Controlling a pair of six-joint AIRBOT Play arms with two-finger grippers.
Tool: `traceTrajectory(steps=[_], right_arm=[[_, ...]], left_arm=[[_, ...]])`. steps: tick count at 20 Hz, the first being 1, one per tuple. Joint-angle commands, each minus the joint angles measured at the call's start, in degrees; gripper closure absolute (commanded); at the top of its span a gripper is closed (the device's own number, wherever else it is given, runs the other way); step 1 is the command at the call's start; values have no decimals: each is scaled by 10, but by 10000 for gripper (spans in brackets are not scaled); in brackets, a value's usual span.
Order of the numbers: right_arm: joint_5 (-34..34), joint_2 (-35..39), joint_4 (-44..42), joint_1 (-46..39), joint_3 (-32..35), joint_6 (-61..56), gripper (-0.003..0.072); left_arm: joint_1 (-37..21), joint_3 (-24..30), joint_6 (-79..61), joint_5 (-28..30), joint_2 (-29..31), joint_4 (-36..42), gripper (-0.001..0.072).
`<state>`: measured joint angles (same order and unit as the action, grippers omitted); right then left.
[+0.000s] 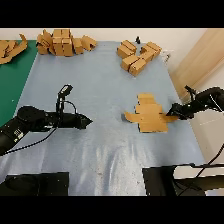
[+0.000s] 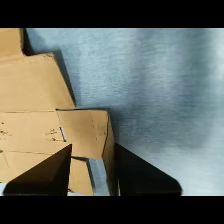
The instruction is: Fold the box.
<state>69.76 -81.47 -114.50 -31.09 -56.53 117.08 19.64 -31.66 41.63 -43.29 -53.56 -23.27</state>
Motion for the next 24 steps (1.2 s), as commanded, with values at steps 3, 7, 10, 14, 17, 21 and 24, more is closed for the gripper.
traceTrajectory(steps=[3,7,10,14,17,21,24], right_arm=[[8,-17,-5,9,0,7,293],[38,-17,-22,9,0,10,475],[107,-17,-134,9,0,31,681],[145,-4,-302,67,28,83,684],[80,41,-319,179,118,87,683],[1,114,-356,295,221,90,683],[-49,176,-374,343,285,91,683]], left_arm=[[-1,0,15,-9,0,1,696],[-1,0,22,-9,0,2,696],[-21,-1,45,-33,-1,2,680],[-99,-1,43,-107,-14,28,346],[-155,-1,43,-154,-31,28,345],[-179,-1,26,-192,-70,27,174],[-179,-1,15,-186,-114,27,166]])
